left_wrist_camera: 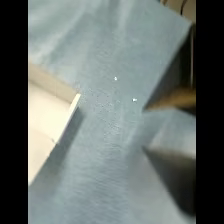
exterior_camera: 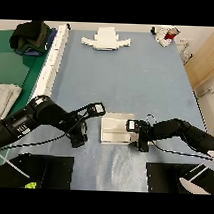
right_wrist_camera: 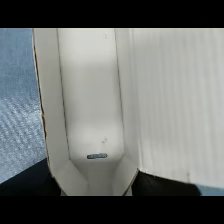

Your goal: Fold the box.

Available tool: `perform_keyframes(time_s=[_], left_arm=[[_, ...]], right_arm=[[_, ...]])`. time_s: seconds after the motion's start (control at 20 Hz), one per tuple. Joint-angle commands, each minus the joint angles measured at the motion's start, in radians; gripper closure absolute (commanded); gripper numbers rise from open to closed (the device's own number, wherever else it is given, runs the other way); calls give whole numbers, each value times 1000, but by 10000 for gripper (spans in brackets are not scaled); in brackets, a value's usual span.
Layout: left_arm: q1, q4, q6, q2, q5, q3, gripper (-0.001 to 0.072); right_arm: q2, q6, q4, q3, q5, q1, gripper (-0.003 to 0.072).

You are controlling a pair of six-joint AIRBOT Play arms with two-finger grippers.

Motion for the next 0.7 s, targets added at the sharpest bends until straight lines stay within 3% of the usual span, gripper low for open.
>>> perform_keyframes(time_s=[0.0, 0.15, 0.25, 0.45, 0.65], left_arm=[[188, -258, 635, 36, 214, -174, 21], [231, -505, 914, -32, 378, -295, 21], [230, -619, 1048, -96, 424, -326, 21], [167, -751, 1131, -197, 535, -322, 20], [127, -790, 1145, -243, 536, -295, 20]], right_arm=[[0, 0, 0, -1, 0, 0, 208], [0, 0, 0, -1, 0, 0, 208], [0, 0, 0, -1, 0, 0, 209], [0, 0, 0, -1, 0, 0, 209], [0, 0, 0, -1, 0, 0, 208]])
